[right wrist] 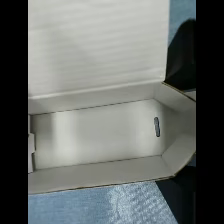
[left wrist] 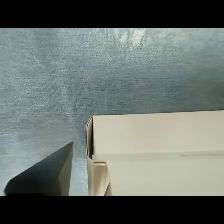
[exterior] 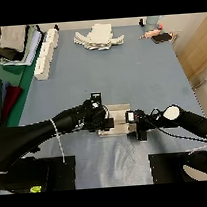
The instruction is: Fold the box.
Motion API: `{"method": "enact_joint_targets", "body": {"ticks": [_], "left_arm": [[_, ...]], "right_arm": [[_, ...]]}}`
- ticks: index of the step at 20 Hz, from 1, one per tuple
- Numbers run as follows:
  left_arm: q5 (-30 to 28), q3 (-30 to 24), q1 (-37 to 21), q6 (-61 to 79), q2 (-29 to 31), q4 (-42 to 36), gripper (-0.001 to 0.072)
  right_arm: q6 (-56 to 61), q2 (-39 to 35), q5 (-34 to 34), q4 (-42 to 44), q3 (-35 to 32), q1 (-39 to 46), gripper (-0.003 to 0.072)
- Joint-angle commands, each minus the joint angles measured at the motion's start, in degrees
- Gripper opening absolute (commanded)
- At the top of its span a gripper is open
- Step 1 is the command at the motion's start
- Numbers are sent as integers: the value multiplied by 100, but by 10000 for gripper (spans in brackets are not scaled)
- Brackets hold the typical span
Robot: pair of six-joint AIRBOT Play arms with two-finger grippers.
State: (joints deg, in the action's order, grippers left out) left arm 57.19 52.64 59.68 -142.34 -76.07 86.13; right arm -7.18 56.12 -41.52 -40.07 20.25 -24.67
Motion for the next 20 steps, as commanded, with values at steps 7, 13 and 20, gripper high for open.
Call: {"method": "enact_joint_targets", "body": {"ticks": [7, 13, 20], "left_arm": [[142, 66, 15, -170, -76, 136, 15], [179, 114, 179, -46, -70, 136, 180], [601, 474, 162, 42, -2, 186, 515]], "right_arm": [[2, -2, 0, 2, 4, 0, 599], [2, -2, 0, 0, 4, 0, 599], [2, -2, 0, 0, 4, 0, 599]]}}
